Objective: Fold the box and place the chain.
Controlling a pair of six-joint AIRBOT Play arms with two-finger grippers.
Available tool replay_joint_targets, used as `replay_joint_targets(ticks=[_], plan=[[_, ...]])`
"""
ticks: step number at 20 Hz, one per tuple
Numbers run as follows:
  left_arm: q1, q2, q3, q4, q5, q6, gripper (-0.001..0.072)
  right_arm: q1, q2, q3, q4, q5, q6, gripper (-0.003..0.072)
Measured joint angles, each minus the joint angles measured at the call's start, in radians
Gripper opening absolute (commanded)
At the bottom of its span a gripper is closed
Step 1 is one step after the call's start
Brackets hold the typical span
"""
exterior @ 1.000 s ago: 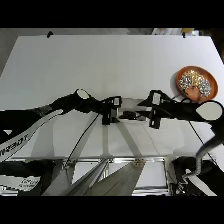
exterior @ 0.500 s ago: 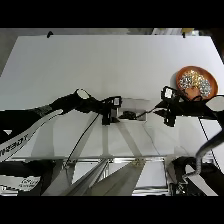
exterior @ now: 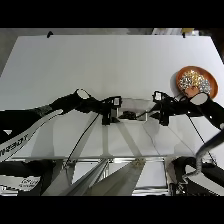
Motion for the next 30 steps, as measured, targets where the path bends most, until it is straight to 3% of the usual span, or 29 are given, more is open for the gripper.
replay_joint_targets(ticks=[3,5,6,10,15,22,25,30], plan=[[0.0,0.0,0.0,0.0,0.0,0.0,0.027,0.025,-0.042,0.0,0.048,-0.042,-0.043,0.026],[0.0,0.0,0.0,0.0,0.0,0.0,0.027,0.032,-0.054,0.0,0.07,-0.059,-0.057,0.0058],[0.0,0.0,0.0,0.0,0.0,0.0,0.027,0.034,-0.057,0.0,0.077,-0.06,-0.06,0.0021],[0.0,0.0,0.0,0.0,0.0,0.0,0.027,0.039,-0.012,0.0,0.056,-0.015,-0.034,0.0021],[0.0,0.0,0.0,0.0,0.0,0.0,0.027,0.039,0.2,0.0,-0.063,0.06,0.194,0.0021],[0.0,0.0,0.0,0.0,0.0,0.0,0.027,0.08,0.42,0.0,0.169,0.174,0.324,0.0021],[0.0,0.0,0.0,0.0,0.0,0.0,0.027,0.18,0.444,-0.001,0.247,0.123,0.335,0.0021],[0.0,0.0,0.0,0.0,0.0,0.0,0.027,0.37,0.449,-0.001,0.294,-0.099,0.343,0.0021]])
